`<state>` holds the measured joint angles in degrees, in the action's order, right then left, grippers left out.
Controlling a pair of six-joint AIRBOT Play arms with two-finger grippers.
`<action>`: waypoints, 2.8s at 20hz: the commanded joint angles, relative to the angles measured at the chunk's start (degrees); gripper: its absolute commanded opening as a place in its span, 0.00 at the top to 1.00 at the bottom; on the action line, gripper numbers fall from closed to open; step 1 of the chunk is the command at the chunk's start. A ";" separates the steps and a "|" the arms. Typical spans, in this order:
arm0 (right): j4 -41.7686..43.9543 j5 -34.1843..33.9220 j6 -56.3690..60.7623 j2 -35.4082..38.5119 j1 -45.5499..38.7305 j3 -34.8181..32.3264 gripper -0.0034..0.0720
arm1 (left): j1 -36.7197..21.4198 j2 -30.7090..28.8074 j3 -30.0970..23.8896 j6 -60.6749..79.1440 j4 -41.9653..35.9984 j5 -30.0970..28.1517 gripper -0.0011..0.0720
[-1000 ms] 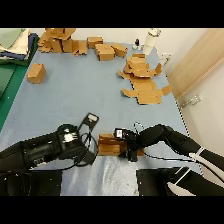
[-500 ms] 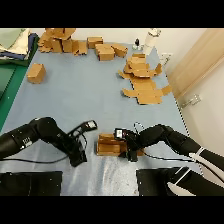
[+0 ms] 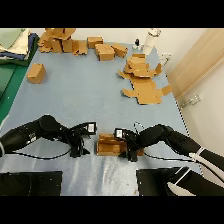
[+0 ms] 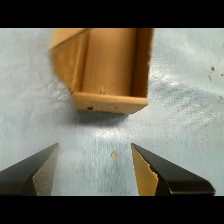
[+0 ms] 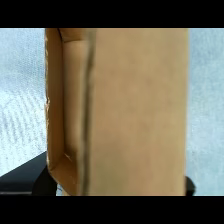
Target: Fold the box.
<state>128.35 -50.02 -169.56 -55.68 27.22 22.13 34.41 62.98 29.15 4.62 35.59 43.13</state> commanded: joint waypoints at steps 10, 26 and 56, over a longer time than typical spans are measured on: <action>0.00 0.02 0.00 0.02 0.04 0.04 0.30 | 1.79 4.98 -0.04 17.14 -14.14 -2.49 0.02; 0.00 0.00 0.00 0.04 0.02 0.04 0.30 | 3.48 4.04 -0.04 11.74 -9.22 -1.99 0.02; 0.00 0.00 0.00 0.02 0.04 0.04 0.30 | 12.02 5.38 -0.42 8.83 -12.37 -14.27 0.18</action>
<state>128.35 -50.00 -169.56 -55.68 27.22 22.13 46.39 68.34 28.75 13.45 23.22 30.89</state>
